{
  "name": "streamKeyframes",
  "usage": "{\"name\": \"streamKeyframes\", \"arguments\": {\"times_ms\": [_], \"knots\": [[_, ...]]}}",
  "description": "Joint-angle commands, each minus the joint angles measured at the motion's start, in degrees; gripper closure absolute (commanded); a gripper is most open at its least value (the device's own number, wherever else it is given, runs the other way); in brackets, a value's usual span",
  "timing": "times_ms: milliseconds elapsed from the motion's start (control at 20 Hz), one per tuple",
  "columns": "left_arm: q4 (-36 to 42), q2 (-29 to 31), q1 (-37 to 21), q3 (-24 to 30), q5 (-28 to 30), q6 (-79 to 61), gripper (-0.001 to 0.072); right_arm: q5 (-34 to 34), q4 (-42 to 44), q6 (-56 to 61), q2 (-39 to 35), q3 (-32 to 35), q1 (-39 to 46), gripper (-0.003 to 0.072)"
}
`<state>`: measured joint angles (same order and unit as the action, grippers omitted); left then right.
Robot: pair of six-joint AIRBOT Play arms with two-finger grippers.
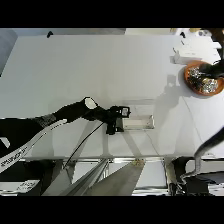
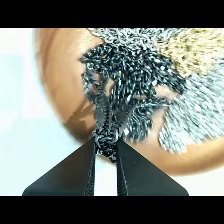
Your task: Fold the box and place the chain.
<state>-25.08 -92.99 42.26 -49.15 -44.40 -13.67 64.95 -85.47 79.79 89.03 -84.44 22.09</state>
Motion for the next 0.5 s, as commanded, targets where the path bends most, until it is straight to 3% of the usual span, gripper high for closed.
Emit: {"name": "streamKeyframes", "arguments": {"times_ms": [0,450], "knots": [[0.0,0.0,0.0,0.0,0.0,0.0,0.0438,4.5,1.4,-2.2,-7.9,-0.1,0.0,0.0673],[0.0,0.0,0.0,0.0,0.0,0.0,0.0438,20.4,18.1,-6.6,-20.5,-0.1,0.0,0.0673]]}}
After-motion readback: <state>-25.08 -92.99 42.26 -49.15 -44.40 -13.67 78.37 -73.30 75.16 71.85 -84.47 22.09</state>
